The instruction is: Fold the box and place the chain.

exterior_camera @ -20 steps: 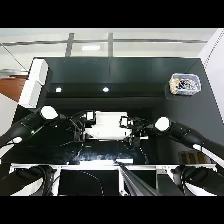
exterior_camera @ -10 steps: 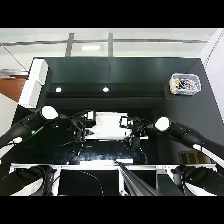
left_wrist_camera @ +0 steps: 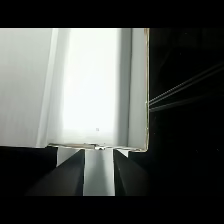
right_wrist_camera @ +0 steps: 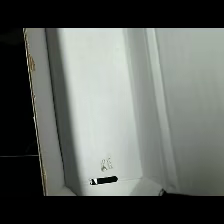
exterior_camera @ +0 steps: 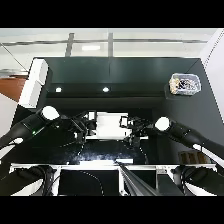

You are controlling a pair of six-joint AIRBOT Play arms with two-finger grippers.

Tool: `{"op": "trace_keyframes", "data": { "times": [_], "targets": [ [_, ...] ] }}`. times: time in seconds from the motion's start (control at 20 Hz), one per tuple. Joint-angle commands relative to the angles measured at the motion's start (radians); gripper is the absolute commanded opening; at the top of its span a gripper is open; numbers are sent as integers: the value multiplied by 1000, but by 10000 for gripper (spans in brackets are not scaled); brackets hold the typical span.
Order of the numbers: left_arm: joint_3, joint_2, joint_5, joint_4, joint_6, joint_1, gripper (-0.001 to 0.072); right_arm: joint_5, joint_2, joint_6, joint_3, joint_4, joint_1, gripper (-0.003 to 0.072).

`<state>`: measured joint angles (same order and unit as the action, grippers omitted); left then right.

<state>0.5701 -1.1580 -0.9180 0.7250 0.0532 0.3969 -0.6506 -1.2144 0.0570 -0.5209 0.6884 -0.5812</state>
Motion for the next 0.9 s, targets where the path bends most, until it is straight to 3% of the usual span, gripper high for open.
{"op": "trace_keyframes", "data": {
  "times": [0.0, 0.45, 0.85],
  "targets": [
    [0, 0, 26, -22, -1, 3, 177, 0, 0, 0, 0, 0, 0, 494],
    [-1, -44, 85, -56, 0, 81, 157, 1, 0, 0, 0, 0, 0, 494],
    [-1, -50, 95, -57, -1, 90, 158, 1, 0, 0, 0, 0, 0, 494]
  ]
}}
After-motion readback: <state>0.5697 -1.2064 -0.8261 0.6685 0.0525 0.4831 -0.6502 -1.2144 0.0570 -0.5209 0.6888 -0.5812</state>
